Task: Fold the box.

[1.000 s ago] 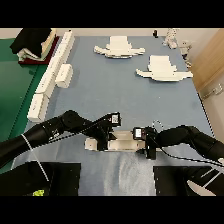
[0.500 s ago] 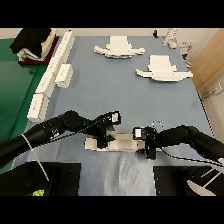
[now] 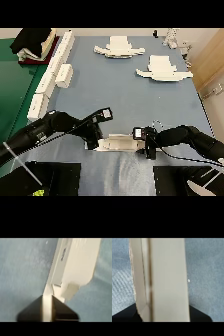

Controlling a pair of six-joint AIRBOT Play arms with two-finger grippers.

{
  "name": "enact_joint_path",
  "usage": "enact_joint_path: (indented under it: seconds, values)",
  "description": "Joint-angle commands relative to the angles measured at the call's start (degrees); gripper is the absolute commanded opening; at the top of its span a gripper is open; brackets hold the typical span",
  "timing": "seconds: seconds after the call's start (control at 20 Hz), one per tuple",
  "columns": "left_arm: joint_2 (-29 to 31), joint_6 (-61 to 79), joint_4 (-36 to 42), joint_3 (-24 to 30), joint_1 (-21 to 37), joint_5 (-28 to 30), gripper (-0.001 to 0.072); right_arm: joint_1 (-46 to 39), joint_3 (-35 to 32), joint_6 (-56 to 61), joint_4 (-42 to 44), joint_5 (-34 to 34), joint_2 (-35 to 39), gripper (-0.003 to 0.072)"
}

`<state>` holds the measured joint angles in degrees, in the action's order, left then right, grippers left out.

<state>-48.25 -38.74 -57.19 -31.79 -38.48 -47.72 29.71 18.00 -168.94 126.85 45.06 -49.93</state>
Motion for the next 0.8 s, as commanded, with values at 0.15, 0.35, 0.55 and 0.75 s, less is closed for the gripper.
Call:
enact_joint_path:
  seconds: [0.15, 0.35, 0.55, 0.75]
  values:
    - [7.39, -26.49, 8.94, -0.20, -0.20, -16.81, 0.0016, 0.04, 0.00, 0.00, -0.04, 0.04, 0.00, 0.0551]
    - [-1.18, -26.86, 22.77, -0.26, -6.71, -2.80, 0.0015, 0.04, 0.02, 0.00, -0.04, 0.02, 0.00, 0.0551]
    - [-10.88, -26.84, 26.77, -2.89, -6.75, 7.91, 0.0015, 0.04, 0.00, 0.00, -0.04, 0.02, 0.00, 0.0551]
    - [-14.69, -32.98, 23.21, -4.72, -4.55, 14.32, 0.0014, 0.04, 0.02, 0.00, -0.07, 0.02, 0.00, 0.0551]
